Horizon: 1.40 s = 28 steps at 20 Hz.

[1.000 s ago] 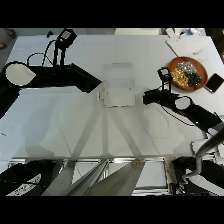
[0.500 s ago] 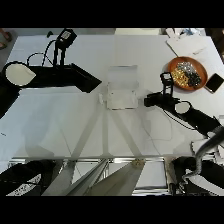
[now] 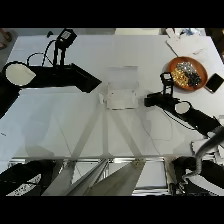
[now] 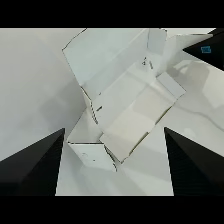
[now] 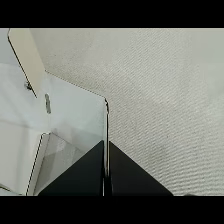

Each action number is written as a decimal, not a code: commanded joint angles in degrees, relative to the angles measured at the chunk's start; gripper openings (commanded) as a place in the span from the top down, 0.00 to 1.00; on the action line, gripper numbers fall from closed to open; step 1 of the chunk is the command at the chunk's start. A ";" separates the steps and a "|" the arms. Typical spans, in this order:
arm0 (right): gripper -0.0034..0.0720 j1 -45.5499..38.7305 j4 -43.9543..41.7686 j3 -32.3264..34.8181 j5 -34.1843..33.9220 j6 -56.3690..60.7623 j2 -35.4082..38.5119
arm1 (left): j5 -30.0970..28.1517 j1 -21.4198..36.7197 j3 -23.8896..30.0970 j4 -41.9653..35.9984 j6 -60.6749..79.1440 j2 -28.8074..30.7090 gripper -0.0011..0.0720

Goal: Fold the box and place the chain.

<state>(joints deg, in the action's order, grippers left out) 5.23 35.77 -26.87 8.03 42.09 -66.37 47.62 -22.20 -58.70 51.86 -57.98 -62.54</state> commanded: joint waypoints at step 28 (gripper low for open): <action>0.94 0.00 0.00 0.00 -0.02 0.00 0.04 | 14.78 11.37 -17.59 -0.33 2.75 -17.11 0.13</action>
<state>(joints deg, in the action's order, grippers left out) 5.23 35.77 -26.89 8.01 42.06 -66.37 55.37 -13.19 -69.34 51.66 -55.81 -72.66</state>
